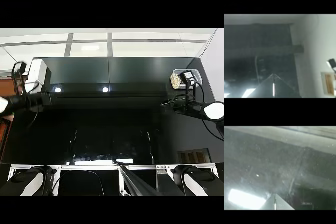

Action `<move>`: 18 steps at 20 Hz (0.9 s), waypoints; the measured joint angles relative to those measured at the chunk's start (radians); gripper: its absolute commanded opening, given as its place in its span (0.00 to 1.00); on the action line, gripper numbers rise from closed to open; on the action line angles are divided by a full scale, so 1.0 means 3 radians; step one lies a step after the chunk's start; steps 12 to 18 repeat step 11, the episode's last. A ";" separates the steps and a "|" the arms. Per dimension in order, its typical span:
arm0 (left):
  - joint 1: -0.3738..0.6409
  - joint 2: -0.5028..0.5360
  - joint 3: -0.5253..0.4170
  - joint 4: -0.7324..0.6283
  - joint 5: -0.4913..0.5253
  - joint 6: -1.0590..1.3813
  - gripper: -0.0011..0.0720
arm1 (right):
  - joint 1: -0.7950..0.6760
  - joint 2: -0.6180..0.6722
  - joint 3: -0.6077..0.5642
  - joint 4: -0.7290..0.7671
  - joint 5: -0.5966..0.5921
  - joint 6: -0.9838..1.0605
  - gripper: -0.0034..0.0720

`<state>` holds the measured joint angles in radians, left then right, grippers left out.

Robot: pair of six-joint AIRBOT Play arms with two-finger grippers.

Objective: Fold the box and place the chain.

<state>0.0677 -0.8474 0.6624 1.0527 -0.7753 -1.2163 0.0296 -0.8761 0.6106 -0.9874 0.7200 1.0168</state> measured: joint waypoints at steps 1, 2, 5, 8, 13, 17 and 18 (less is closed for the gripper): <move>0.0006 0.0093 -0.0117 -0.0005 0.0052 0.0006 0.05 | 0.0004 -0.0003 -0.0006 -0.0024 0.0011 0.0001 0.07; 0.0013 0.0158 -0.0197 -0.0004 0.0089 0.0008 0.05 | 0.0008 -0.0003 -0.0011 -0.0038 0.0013 0.0000 0.07; 0.0022 0.0266 -0.0332 -0.0010 0.0169 0.0018 0.05 | 0.0010 -0.0006 -0.0018 -0.0072 0.0033 -0.0001 0.07; 0.0025 0.0304 -0.0383 -0.0010 0.0195 0.0018 0.05 | 0.0010 -0.0006 -0.0020 -0.0081 0.0037 -0.0001 0.07; 0.0025 0.0318 -0.0403 -0.0011 0.0207 0.0018 0.05 | 0.0010 -0.0006 -0.0020 -0.0086 0.0041 -0.0001 0.07; 0.0025 0.0318 -0.0403 -0.0011 0.0207 0.0018 0.05 | 0.0010 -0.0006 -0.0020 -0.0086 0.0041 -0.0001 0.07; 0.0025 0.0318 -0.0403 -0.0011 0.0207 0.0018 0.05 | 0.0010 -0.0006 -0.0020 -0.0086 0.0041 -0.0001 0.07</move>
